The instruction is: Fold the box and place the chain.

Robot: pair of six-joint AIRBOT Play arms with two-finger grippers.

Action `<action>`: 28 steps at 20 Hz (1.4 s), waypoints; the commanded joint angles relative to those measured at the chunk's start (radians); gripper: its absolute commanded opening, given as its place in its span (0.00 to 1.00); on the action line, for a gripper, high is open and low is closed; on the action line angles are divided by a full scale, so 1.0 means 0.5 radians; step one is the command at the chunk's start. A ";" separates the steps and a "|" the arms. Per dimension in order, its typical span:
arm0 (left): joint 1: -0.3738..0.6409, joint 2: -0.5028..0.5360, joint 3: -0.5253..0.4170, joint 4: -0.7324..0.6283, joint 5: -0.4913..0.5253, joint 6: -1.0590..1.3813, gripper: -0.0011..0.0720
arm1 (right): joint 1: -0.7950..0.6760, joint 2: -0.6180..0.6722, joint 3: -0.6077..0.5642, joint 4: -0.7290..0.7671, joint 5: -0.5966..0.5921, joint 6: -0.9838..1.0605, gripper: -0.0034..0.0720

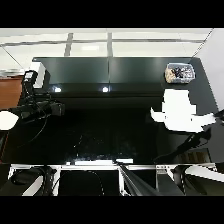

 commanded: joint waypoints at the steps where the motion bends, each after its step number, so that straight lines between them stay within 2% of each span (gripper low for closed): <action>1: 0.001 0.001 -0.001 -0.002 -0.001 0.000 0.05 | 0.113 -0.116 0.025 0.037 0.193 -0.256 1.00; 3: 0.001 0.001 -0.001 -0.002 -0.001 0.000 0.05 | 0.218 -0.116 0.029 -0.095 0.113 -0.272 0.99; 4: 0.001 0.001 -0.001 -0.002 -0.001 0.000 0.05 | 0.256 -0.116 0.031 -0.140 0.085 -0.272 0.86; 5: 0.001 0.001 -0.001 -0.002 -0.001 0.000 0.05 | 0.287 -0.115 0.031 -0.157 0.057 -0.272 0.62; 7: 0.001 0.001 -0.001 -0.002 -0.001 0.000 0.05 | 0.330 -0.114 0.043 -0.157 0.071 -0.275 0.05; 10: 0.001 0.001 -0.001 -0.002 0.000 0.000 0.05 | 0.388 -0.059 0.054 -0.132 0.262 -0.316 0.07; 13: 0.001 0.001 -0.001 -0.002 0.000 0.000 0.05 | 0.467 0.092 0.050 0.198 0.360 -0.316 0.07; 15: 0.001 0.001 -0.001 -0.002 0.000 0.000 0.05 | 0.569 0.259 -0.011 0.390 0.332 -0.315 0.07; 17: 0.000 0.001 -0.001 -0.021 -0.002 -0.001 0.05 | 0.725 0.493 -0.170 0.552 0.167 -0.314 0.06; 19: -0.002 -0.011 -0.002 -0.185 -0.016 0.025 0.05 | 0.942 0.755 -0.416 0.740 -0.041 -0.307 0.07; 22: -0.038 -0.104 -0.002 -0.218 -0.006 0.033 0.05 | 1.379 1.030 -0.805 0.909 -0.352 -0.268 0.07; 25: -0.045 -0.270 -0.002 -0.263 0.035 0.030 0.05 | 1.775 1.052 -0.999 0.906 -0.599 -0.145 0.07; 28: -0.046 -0.431 -0.002 -0.399 0.031 0.031 0.05 | 2.069 1.051 -1.043 0.906 -0.777 -0.025 0.07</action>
